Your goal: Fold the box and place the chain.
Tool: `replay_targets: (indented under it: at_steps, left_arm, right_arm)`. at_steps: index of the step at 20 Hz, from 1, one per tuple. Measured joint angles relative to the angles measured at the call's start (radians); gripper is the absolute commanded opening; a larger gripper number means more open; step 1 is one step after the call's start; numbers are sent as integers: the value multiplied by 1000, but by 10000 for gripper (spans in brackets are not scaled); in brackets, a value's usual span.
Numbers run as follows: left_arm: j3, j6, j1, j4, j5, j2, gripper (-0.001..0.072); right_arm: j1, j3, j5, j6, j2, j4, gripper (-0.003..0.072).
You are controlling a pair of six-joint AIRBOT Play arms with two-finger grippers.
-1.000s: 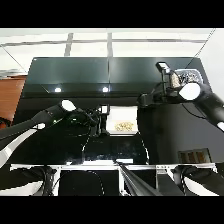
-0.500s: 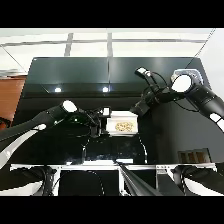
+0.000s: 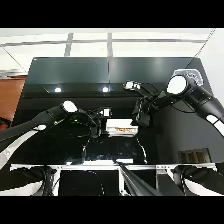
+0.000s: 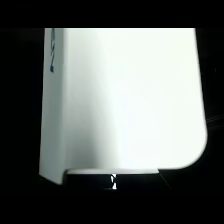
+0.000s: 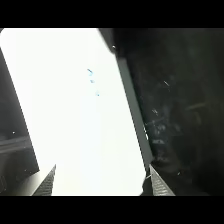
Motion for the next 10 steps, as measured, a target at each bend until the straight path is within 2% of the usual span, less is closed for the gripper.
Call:
replay_targets:
  at_steps: [8, 9, 10]
  left_arm:
    - [0, -1, 0, -2, 1, 0, 404]
    - [0, -1, 0, -3, 1, 0, 404]
    - [0, -1, 0, -4, 1, 0, 404]
  right_arm:
    - [24, -40, -98, -139, 0, 25, 703]
    - [25, -48, -105, -150, 0, 29, 646]
    - [25, -61, -111, -158, 0, 37, 535]
